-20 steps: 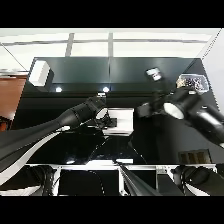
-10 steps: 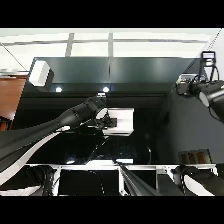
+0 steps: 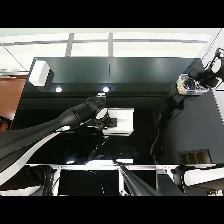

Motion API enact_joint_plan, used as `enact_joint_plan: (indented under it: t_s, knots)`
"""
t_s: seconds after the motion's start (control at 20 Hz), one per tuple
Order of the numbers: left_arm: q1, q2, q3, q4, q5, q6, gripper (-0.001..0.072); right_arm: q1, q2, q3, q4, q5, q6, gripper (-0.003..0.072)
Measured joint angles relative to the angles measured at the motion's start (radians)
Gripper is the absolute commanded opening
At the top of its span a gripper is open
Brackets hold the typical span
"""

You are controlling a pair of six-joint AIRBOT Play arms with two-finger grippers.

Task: Fold the box and place the chain.

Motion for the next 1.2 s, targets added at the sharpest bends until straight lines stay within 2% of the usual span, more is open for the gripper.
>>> enact_joint_plan:
  t_s: [0.25, 0.35, 0.4, 0.45, 0.5, 0.75, 0.9, 1.2]
  knots:
    - [0.0, 0.0, 0.0, 0.0, 0.0, 0.0, 0.0028, -0.016, -0.12, 0.072, 0.042, 0.042, -0.036, 0.0521]
    - [0.0, 0.0, 0.0, 0.0, 0.0, 0.0, 0.0028, -0.019, -0.142, 0.082, 0.043, 0.041, -0.039, 0.0161]
    - [0.0, 0.0, 0.0, 0.0, 0.0, 0.0, 0.0028, -0.02, -0.148, 0.087, 0.046, 0.045, -0.036, 0.0118]
    - [0.0, 0.0, 0.0, 0.0, -0.001, 0.0, 0.0028, -0.021, -0.153, 0.095, 0.046, 0.055, -0.038, 0.0116]
    - [0.0, 0.0, 0.0, 0.0, -0.001, 0.0, 0.0028, -0.021, -0.158, 0.109, 0.047, 0.069, -0.043, 0.0016]
    - [0.0, 0.0, 0.0, 0.0, -0.001, 0.0, 0.0028, -0.021, -0.128, 0.213, 0.057, 0.18, -0.139, 0.0017]
    - [0.0, 0.0, 0.0, 0.0, 0.0, 0.0, 0.0028, -0.021, -0.06, 0.247, 0.057, 0.223, -0.206, 0.0017]
    - [0.0, 0.0, 0.0, 0.0, 0.0, 0.0, 0.0028, -0.021, 0.149, 0.265, 0.125, 0.208, -0.3, 0.0017]
